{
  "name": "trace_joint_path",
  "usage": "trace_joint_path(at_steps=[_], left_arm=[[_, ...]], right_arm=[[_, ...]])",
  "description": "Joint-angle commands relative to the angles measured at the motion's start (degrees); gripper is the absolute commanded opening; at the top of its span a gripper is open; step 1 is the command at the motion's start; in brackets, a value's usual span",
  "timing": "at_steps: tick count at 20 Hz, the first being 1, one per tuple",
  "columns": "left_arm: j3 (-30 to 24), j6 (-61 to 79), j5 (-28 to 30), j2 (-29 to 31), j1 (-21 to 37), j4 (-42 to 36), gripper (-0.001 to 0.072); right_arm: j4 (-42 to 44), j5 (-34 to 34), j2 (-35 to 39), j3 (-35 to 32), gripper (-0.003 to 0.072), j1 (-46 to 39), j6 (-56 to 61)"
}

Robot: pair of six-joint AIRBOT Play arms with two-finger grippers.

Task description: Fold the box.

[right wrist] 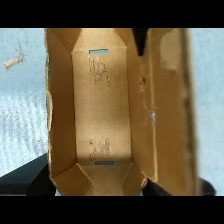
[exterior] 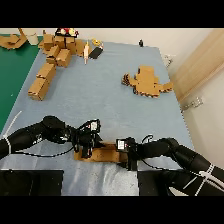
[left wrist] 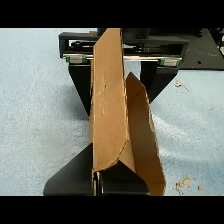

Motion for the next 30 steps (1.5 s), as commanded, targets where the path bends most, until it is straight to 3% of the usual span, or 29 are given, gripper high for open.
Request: trace_joint_path(at_steps=[1,30], left_arm=[[0.0,0.0,0.0,0.0,0.0,0.0,0.0012],[0.0,0.0,0.0,0.0,0.0,0.0,0.0012]], right_arm=[[0.3,-1.0,-0.2,0.0,0.0716,0.0,-0.3],[-0.2,2.2,-2.3,-0.1,0.0711,0.0,-0.3]])
